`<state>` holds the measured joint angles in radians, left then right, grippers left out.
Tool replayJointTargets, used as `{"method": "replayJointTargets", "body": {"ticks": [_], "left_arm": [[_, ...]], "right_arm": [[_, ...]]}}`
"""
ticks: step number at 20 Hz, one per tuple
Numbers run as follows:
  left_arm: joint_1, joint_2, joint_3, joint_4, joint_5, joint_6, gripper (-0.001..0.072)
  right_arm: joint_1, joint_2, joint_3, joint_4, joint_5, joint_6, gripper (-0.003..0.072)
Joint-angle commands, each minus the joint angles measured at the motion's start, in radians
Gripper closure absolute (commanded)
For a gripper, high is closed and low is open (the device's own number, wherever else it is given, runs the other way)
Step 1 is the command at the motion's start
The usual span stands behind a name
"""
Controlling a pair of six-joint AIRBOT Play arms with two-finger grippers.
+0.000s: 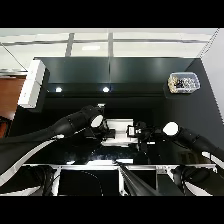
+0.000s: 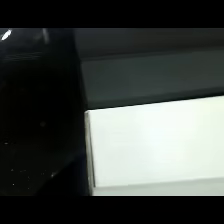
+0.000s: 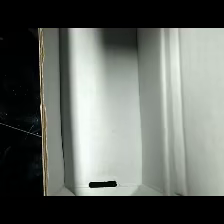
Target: Fold the box and place the chain.
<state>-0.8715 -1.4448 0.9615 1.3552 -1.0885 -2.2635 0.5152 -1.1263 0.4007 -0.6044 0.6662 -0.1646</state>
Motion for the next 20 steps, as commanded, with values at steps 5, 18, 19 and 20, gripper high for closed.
{"method": "replayJointTargets", "body": {"ticks": [5, 18, 19, 20], "left_arm": [[0.0, -0.008, 0.007, -0.006, 0.013, 0.001, 0.0675], [0.0, -0.008, 0.047, -0.005, 0.006, 0.009, 0.0682], [0.0, -0.008, 0.047, -0.005, 0.006, 0.012, 0.0682], [0.0, -0.008, 0.047, -0.003, 0.006, 0.012, 0.0682]], "right_arm": [[0.0, 0.0, 0.0, -0.001, 0.0, -0.001, 0.025], [0.0, 0.0, 0.0, -0.001, 0.0, -0.001, 0.0251], [0.0, 0.0, 0.0, -0.001, 0.001, -0.001, 0.0251], [0.0, 0.0, 0.0, -0.001, 0.002, -0.001, 0.025]]}}
